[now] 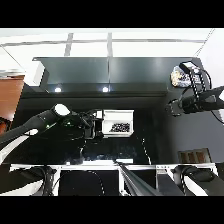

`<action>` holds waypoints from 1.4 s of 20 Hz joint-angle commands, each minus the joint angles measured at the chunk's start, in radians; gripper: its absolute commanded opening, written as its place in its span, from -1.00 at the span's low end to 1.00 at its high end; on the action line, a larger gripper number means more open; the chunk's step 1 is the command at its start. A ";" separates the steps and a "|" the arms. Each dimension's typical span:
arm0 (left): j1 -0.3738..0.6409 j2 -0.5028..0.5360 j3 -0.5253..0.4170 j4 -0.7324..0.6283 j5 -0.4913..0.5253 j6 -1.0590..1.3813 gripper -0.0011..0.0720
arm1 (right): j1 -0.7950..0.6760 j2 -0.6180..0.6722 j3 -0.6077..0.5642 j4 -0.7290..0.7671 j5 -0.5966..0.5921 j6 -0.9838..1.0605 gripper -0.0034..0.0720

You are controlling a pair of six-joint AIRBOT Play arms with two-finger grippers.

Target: Fold the box and place the chain.

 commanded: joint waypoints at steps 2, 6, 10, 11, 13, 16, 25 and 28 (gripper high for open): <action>-0.005 -0.010 0.002 -0.013 0.009 0.026 0.99 | 0.000 0.000 0.000 0.000 -0.006 0.000 -0.21; -0.033 -0.010 0.002 -0.014 0.049 0.026 0.99 | 0.000 0.000 0.000 0.000 -0.032 0.000 -0.21; -0.049 -0.010 0.002 -0.013 0.053 0.020 0.55 | 0.000 -0.002 0.000 0.000 -0.033 0.000 -0.21; -0.049 -0.010 0.002 -0.013 0.055 0.018 0.11 | 0.000 -0.002 -0.001 0.000 -0.032 -0.002 -0.21; -0.049 -0.010 0.002 -0.013 0.066 0.016 0.04 | 0.001 -0.008 -0.006 0.000 -0.040 -0.001 -0.21; -0.049 -0.010 0.002 -0.013 0.080 0.014 -0.01 | 0.001 -0.071 -0.007 0.048 -0.185 -0.007 0.48; -0.049 -0.011 0.001 -0.013 0.083 0.014 -0.01 | 0.176 -0.427 -0.007 0.459 -0.381 -0.776 0.90; -0.050 -0.011 0.001 -0.013 0.083 0.014 -0.01 | 0.191 -0.421 0.012 0.452 -0.296 -0.958 0.90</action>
